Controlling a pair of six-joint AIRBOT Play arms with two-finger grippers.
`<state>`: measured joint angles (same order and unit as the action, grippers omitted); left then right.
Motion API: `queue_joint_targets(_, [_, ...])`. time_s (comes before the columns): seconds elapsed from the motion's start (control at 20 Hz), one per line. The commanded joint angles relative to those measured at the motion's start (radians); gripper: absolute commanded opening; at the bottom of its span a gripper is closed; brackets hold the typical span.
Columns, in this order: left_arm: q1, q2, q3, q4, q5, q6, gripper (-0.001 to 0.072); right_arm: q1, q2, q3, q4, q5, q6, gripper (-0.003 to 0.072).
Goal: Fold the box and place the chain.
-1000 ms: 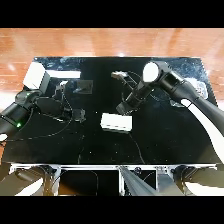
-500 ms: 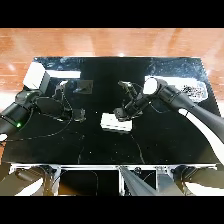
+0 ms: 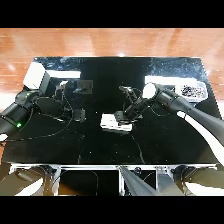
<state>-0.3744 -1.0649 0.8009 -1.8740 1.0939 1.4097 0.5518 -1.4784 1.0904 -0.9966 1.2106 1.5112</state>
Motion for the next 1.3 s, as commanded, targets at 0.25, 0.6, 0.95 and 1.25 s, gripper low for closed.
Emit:
queue_joint_targets(0.25, [-0.001, 0.001, 0.001, -0.004, -0.005, 0.027, 0.0567, -0.027, 0.069, -0.001, 0.01, -0.002, -0.009, 0.0032])
queue_joint_targets(0.6, [0.007, -0.048, 0.079, -0.133, -0.02, 0.459, 0.0567, -0.214, 0.285, -0.019, -0.142, 0.172, -0.021, 0.0032])
queue_joint_targets(0.95, [-0.13, -0.23, 0.286, -0.256, 0.088, 1.345, 0.0635, -0.562, 0.654, -0.469, -0.253, 0.238, 0.007, 0.0032])
queue_joint_targets(1.25, [-0.209, -0.317, 0.285, -0.145, 0.011, 1.505, 0.0635, -0.583, 0.705, -0.518, -0.209, 0.217, 0.01, 0.0032])
